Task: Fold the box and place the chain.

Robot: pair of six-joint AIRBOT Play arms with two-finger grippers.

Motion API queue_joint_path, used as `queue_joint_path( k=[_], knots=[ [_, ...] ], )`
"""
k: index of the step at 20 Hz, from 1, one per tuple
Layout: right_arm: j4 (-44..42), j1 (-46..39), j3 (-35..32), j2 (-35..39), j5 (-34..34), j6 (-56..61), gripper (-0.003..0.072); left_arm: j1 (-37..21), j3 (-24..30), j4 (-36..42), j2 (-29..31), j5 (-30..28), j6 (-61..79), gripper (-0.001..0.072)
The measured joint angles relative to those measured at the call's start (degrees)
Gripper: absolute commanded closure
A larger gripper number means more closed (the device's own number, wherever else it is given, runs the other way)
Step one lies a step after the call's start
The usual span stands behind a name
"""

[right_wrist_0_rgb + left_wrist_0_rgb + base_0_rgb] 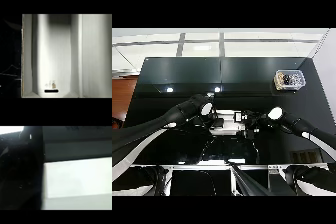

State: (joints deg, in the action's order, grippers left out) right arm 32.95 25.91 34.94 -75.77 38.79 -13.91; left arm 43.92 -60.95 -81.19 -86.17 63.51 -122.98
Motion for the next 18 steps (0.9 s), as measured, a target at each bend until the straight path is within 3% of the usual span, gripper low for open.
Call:
queue_joint_path(
  k=[9,11,13,17,18],
  knots=[
    [-0.1,0.0,0.0,0.0,-0.1,0.2,0.0556,0.1,-2.2,-4.2,-0.3,2.1,-3.5,0.0320],
    [-0.1,0.0,0.0,0.0,-0.1,0.2,0.0556,0.4,-2.3,-4.9,-0.3,2.9,-4.5,0.0543],
    [-0.1,0.0,0.0,0.0,-0.1,0.2,0.0556,0.7,-2.4,-5.4,-0.4,2.9,-5.2,0.0686],
    [-0.2,0.0,0.0,0.0,-0.1,0.3,0.0552,0.9,-2.4,-5.6,-0.4,2.8,-6.0,0.0686],
    [-0.2,0.0,0.0,0.0,-0.1,0.3,0.0304,0.9,-2.4,-5.6,-0.4,2.7,-6.0,0.0686]
  ],
)
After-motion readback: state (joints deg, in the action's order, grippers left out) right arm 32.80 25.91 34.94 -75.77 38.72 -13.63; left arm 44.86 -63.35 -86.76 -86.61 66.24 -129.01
